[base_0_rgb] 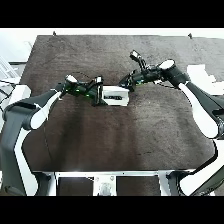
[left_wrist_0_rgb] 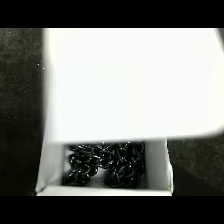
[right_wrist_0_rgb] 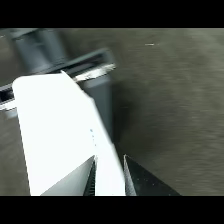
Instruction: Fold the box and place the chain.
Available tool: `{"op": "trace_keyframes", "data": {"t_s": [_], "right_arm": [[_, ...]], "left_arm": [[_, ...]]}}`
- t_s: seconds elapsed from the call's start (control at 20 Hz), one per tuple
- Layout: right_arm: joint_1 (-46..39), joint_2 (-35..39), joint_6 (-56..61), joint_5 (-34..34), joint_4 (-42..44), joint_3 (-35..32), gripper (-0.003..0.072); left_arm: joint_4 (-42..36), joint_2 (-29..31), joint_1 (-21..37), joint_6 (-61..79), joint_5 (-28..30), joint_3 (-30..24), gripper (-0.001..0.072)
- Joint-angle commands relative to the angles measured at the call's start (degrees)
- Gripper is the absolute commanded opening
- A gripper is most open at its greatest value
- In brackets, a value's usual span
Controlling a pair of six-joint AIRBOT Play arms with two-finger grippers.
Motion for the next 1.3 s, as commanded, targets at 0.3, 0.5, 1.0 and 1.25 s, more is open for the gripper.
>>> {"op": "trace_keyframes", "data": {"t_s": [0.3, 0.5, 1.0, 1.25], "right_arm": [[1.51, -0.31, 1.16, 7.72, -3.08, 0.66, 0.0277], [1.70, -0.33, 1.16, 7.26, -3.04, 0.66, 0.0328], [2.56, -0.33, 0.24, 4.50, -5.20, 0.66, 0.0267], [3.32, -0.33, 0.07, 4.50, -7.04, 0.66, 0.0212]], "left_arm": [[-0.02, 0.04, 0.02, 0.02, 0.02, 0.04, 0.0365], [-0.02, 0.04, 0.02, 0.02, 0.02, 0.04, 0.0365], [-0.02, 0.04, 0.02, 0.02, 0.04, 0.04, 0.0365], [-0.02, 0.04, 0.02, 0.02, 0.04, 0.04, 0.0366]]}}
